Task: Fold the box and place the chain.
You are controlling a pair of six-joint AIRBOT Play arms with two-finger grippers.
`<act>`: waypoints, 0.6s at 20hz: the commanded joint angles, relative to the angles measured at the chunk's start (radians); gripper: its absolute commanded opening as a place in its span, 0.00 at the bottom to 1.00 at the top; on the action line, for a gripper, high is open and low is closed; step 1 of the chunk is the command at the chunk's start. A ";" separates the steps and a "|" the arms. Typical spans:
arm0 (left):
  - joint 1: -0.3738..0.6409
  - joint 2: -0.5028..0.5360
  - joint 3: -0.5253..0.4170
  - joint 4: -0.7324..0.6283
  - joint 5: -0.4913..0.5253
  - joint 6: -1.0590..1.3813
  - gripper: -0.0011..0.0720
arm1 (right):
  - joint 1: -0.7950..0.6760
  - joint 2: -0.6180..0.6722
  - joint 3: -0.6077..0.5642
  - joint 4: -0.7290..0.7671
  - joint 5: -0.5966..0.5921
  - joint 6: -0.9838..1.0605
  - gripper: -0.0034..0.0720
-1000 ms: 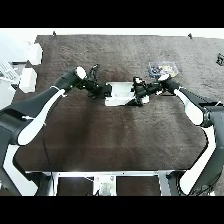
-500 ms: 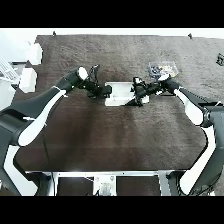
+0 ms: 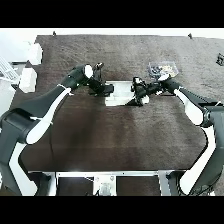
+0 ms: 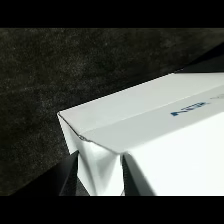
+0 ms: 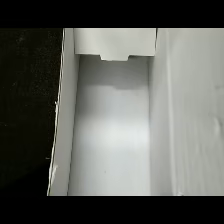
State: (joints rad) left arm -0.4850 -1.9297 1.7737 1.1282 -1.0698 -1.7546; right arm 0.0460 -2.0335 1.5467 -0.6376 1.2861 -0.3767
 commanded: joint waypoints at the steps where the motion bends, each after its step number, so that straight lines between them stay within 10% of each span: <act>1: -0.018 -0.037 0.073 0.063 -0.082 -0.065 0.45 | 0.001 0.000 0.000 0.001 0.001 0.000 0.76; 12: -0.033 -0.055 0.113 0.149 -0.132 -0.150 0.45 | 0.001 0.000 0.000 0.001 0.001 0.000 0.76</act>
State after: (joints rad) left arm -0.5182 -1.9816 1.8778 1.2434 -1.1873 -1.8851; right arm 0.0460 -2.0335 1.5467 -0.6373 1.2865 -0.3786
